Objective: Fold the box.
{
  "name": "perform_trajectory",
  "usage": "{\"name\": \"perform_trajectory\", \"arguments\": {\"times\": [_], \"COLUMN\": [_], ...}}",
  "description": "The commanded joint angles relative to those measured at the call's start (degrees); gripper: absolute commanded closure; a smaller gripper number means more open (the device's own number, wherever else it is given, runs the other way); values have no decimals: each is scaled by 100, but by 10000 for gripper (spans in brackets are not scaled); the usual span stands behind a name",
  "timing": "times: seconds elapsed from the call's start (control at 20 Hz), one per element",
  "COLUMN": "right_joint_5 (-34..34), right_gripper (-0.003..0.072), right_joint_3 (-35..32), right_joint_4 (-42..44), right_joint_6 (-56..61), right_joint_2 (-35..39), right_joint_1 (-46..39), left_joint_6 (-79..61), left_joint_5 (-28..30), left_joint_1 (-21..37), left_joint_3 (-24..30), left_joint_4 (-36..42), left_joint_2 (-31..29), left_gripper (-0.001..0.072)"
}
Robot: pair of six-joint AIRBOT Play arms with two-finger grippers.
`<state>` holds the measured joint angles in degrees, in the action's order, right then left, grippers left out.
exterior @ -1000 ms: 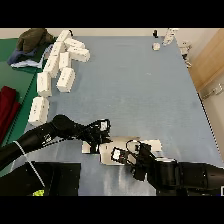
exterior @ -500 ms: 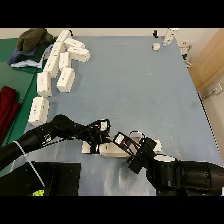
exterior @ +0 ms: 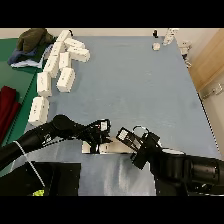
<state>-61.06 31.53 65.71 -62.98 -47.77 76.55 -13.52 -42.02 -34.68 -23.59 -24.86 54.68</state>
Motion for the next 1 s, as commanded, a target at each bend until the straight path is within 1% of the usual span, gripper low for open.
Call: {"name": "perform_trajectory", "arguments": {"times": [0.0, 0.1, 0.2, 0.35, 0.45, 0.5, 0.55, 0.6, 0.95], "right_joint_5": [741, 1215, 1493, 1576, 1530, 1530, 1517, 1499, 1276], "right_gripper": [-34, -34, -34, -34, -34, -34, -34, -34, -26], "right_joint_3": [-275, -442, -533, -643, -800, -914, -1005, -1056, -1067], "right_joint_4": [879, 1491, 2402, 4350, 5580, 6074, 6349, 6373, 6059], "right_joint_6": [-1672, -2918, -4415, -7230, -8745, -9276, -9536, -9565, -9453], "right_joint_2": [245, 354, 387, 387, 387, 387, 387, 387, 376], "right_joint_1": [-763, -1375, -1991, -2979, -3585, -3818, -3971, -4033, -4054], "left_joint_6": [0, 0, 0, 2, 0, 0, 0, 0, 0], "left_joint_5": [2, 0, 2, 2, 0, 2, 2, 2, 2], "left_joint_1": [4, 4, 4, 4, 4, 4, 4, 4, 4], "left_joint_3": [2, 2, 2, 2, 2, 2, 2, 2, 2], "left_joint_4": [-2, -2, -2, -2, -2, -2, -2, -2, -2], "left_joint_2": [2, 2, 2, 2, 2, 2, 2, 2, 2], "left_gripper": [695, 695, 695, 695, 695, 695, 695, 695, 695]}}
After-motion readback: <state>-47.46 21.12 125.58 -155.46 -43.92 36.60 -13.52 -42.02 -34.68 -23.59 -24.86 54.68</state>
